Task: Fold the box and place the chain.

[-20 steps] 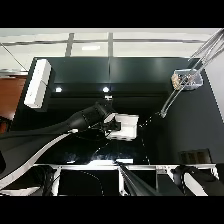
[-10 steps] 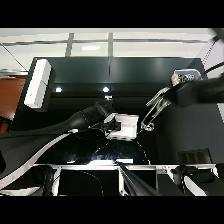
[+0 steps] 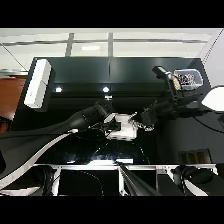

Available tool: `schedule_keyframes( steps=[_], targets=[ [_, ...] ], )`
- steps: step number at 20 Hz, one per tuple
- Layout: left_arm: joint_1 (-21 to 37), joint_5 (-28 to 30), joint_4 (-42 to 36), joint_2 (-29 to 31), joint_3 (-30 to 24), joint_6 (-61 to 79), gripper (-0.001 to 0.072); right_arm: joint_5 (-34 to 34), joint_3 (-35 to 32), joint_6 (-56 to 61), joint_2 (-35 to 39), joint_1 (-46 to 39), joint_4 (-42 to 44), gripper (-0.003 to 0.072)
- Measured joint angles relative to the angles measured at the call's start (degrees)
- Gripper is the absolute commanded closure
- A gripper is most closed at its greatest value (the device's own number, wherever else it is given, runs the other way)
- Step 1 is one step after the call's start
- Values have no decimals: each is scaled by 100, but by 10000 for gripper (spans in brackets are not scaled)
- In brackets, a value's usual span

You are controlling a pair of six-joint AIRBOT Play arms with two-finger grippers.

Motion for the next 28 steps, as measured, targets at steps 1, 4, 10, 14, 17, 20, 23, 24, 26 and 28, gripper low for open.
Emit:
schedule_keyframes(
  steps=[1,4,10,14,17,20,23,24,26,28],
  targets=[
    [-2,-2,0,0,0,0,680,-48,-31,-2,-76,59,2,647],
    [0,-2,0,0,0,0,681,-164,-85,-31,-197,136,35,192],
    [0,-2,-2,0,0,0,681,238,-146,-66,125,-435,-295,199],
    [0,2,0,0,0,0,680,96,-822,-345,1060,-1434,-1132,197],
    [0,9,0,0,0,0,680,-636,-1801,-909,1596,-1958,-1384,-25],
    [0,28,0,0,0,0,680,-1545,-2712,-1838,1753,-1967,-1346,-23],
    [0,15,-2,0,0,0,681,-2188,-3257,-3023,1591,-1591,-1117,-23],
    [0,15,-2,0,0,0,680,-2369,-3355,-3519,1464,-1408,-986,-23],
    [-2,9,-2,0,0,0,681,-2697,-3473,-4494,1137,-1078,-608,-23],
    [0,9,-4,0,0,-2,680,-3016,-3526,-5449,752,-848,-114,-19]
  ],
)
